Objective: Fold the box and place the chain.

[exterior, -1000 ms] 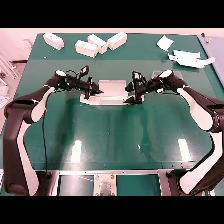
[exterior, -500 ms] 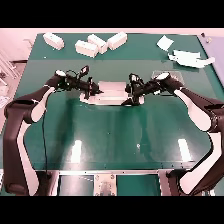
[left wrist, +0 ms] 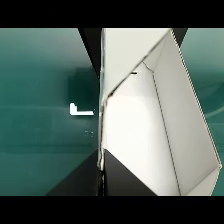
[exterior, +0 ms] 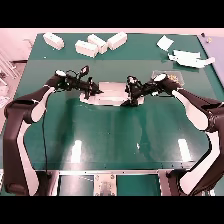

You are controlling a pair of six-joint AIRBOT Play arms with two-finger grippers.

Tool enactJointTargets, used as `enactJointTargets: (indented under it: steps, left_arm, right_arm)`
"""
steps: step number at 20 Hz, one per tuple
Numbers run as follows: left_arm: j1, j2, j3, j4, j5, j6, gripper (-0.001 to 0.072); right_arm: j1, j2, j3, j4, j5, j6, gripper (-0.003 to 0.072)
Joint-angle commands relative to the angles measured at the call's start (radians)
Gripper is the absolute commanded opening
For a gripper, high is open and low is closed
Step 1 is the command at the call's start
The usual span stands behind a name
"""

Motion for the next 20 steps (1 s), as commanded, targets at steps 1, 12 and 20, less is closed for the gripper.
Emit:
enactJointTargets:
  steps: [1,12,20]
  left_arm:
    - [0.001,0.000,0.000,0.000,0.001,0.000,0.0022]
    - [0.001,0.000,0.000,0.000,0.001,0.000,0.0023]
    - [0.001,0.000,0.000,0.000,0.001,0.000,0.0022]
  right_arm:
    - [0.001,-0.002,0.000,-0.008,-0.014,-0.011,0.0689]
    - [0.001,-0.003,0.000,-0.013,-0.017,-0.029,0.0658]
    - [0.001,-0.013,0.001,-0.015,-0.012,-0.029,0.0588]
